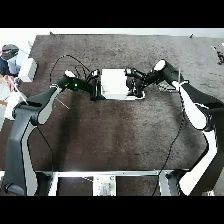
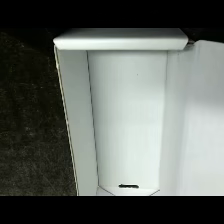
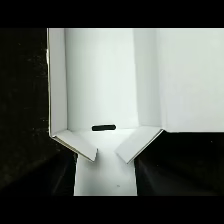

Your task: Fold the box and place the chain.

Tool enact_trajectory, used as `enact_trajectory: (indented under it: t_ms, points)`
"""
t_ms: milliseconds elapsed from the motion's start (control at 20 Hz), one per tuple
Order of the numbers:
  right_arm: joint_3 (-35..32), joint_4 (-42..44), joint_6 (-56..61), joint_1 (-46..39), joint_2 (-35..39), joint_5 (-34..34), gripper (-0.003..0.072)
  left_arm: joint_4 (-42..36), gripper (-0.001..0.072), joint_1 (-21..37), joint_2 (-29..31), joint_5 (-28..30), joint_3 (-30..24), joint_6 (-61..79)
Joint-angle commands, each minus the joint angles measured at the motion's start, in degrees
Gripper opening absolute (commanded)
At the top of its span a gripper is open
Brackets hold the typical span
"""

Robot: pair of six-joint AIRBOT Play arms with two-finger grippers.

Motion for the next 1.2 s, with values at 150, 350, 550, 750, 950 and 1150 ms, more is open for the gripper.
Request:
enact_trajectory:
  t_ms: [150, 350, 550, 750, 950, 1150]
  points:
    - [-0.02, 2.19, -1.7, 1.18, -0.35, -1.44, 0.0282, 0.0, 0.0467, 0.0, -0.04, 0.04, -0.02, 0.0]
    - [-0.02, 3.48, -2.67, 1.79, -0.66, -3.13, 0.0282, 0.0, 0.0467, 0.0, -0.04, 0.04, -0.02, 0.0]
    - [-0.04, 6.16, -4.74, 1.81, -0.96, -3.8, 0.0283, 0.0, 0.0467, 0.0, -0.04, 0.04, -0.02, 0.0]
    - [-0.04, 6.75, -4.87, 1.86, -1.49, -3.72, 0.0283, 0.0, 0.0467, 0.0, -0.04, 0.04, -0.02, 0.0]
    - [-0.04, 8.72, -7.76, 1.88, -1.6, -3.43, 0.0283, 0.0, 0.0467, 0.0, -0.04, 0.07, -0.02, 0.0]
    - [-0.04, 8.85, -8.17, 1.92, -1.66, -2.82, 0.0283, 0.0, 0.0467, 0.0, -0.04, 0.07, -0.02, 0.0]
